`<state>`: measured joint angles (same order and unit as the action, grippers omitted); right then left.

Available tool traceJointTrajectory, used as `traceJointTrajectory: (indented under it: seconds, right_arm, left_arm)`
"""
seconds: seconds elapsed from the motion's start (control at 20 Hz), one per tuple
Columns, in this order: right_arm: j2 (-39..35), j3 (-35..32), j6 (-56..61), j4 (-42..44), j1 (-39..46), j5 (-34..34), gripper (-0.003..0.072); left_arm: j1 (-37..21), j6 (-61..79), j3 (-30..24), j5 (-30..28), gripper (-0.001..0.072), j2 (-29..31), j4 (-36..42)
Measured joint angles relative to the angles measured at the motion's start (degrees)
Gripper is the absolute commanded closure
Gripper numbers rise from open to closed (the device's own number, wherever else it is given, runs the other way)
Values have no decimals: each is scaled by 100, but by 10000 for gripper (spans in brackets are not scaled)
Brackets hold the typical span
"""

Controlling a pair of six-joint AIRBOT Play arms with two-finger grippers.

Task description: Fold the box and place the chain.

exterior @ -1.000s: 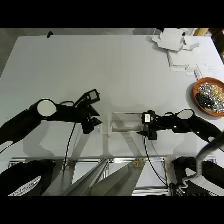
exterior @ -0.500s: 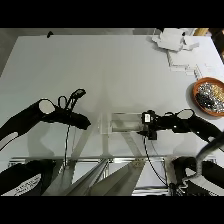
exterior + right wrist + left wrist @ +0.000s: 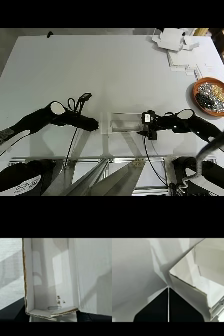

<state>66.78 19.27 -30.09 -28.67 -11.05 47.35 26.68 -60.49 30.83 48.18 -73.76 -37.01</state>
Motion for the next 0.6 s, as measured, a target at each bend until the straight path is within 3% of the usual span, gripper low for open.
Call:
traceJointTrajectory:
  seconds: [0.35, 0.45, 0.6]
  right_arm:
    - [-2, 0, 0, 0, 0, 0, 244]
    - [-2, 0, 2, 0, 0, 0, 244]
    - [-2, 0, 2, 2, 0, 0, 244]
  left_arm:
    - [385, -20, 37, -177, 697, 76, 337]
    - [457, -20, 94, -195, 623, 175, 409]
    - [518, -42, 243, -205, 570, 243, 470]
